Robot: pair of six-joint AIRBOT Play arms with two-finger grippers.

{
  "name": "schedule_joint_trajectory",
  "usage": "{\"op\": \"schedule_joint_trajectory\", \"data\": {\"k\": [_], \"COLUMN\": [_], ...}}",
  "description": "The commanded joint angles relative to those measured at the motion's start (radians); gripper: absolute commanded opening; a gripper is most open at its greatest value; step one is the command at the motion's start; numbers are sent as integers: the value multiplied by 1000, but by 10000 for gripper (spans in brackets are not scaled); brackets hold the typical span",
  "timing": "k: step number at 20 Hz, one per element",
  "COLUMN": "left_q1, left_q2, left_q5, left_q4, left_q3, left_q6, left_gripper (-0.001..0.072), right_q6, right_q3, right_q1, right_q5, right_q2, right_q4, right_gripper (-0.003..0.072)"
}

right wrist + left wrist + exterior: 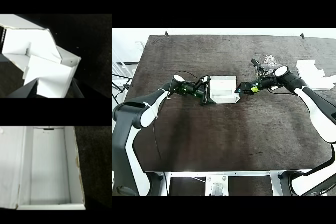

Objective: Fold the box and place the chain.

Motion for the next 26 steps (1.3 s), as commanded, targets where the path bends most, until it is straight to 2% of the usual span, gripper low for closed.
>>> {"op": "schedule_joint_trajectory", "data": {"k": [1,5,7,12,17,23,26], "left_q1": [1,1,1,1,1,1,1], "left_q2": [0,0,0,-1,0,0,0], "left_q5": [0,0,0,0,0,0,0], "left_q4": [0,0,0,0,0,0,0], "left_q3": [0,0,0,0,0,0,0], "left_q6": [0,0,0,0,0,0,0], "left_gripper": [474,473,473,474,474,473,474], "right_q6": [29,36,81,107,181,243,330], "right_q3": [6,6,7,10,13,52,89], "right_q1": [22,54,61,75,90,128,169], "right_q5": [-18,-43,-56,-65,-108,-118,-92], "right_q2": [-2,-2,-2,-2,-2,-27,-43], "right_q4": [-7,-8,-37,-86,-204,-225,-382], "right_gripper": [518,510,443,446,459,459,459]}}
